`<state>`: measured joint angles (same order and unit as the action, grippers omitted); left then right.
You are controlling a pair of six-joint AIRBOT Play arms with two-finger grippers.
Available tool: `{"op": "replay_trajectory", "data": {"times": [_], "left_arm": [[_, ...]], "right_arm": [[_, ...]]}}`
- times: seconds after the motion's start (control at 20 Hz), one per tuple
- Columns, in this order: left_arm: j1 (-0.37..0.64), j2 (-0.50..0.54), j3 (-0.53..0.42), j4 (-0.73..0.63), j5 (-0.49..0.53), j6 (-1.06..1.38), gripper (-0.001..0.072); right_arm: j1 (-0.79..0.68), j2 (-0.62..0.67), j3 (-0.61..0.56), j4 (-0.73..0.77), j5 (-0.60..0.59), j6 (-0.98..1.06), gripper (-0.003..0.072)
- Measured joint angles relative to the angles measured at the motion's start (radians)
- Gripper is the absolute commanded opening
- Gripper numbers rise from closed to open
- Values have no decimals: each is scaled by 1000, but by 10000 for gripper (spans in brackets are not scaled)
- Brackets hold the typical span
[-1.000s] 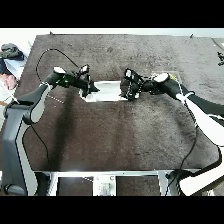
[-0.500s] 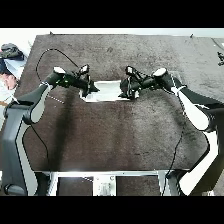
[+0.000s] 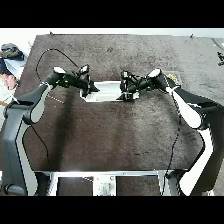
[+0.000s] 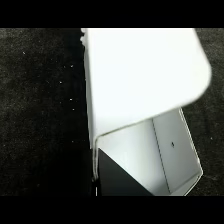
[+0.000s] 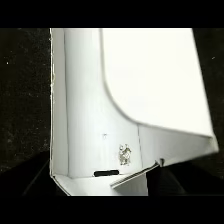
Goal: Fold the box and place the chain.
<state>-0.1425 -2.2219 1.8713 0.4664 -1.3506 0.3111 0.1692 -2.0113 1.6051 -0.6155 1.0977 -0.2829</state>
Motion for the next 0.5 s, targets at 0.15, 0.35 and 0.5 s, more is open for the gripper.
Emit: {"op": "replay_trajectory", "data": {"times": [0.15,0.35,0.5], "left_arm": [[0,0,0,0,0,0,11],[0,0,0,0,0,0,12],[0,0,0,0,0,0,12]], "right_arm": [[5,-18,1,-5,-16,-6,617],[8,-29,2,-6,-22,-11,617],[8,-32,2,-7,-23,-12,617]]}}
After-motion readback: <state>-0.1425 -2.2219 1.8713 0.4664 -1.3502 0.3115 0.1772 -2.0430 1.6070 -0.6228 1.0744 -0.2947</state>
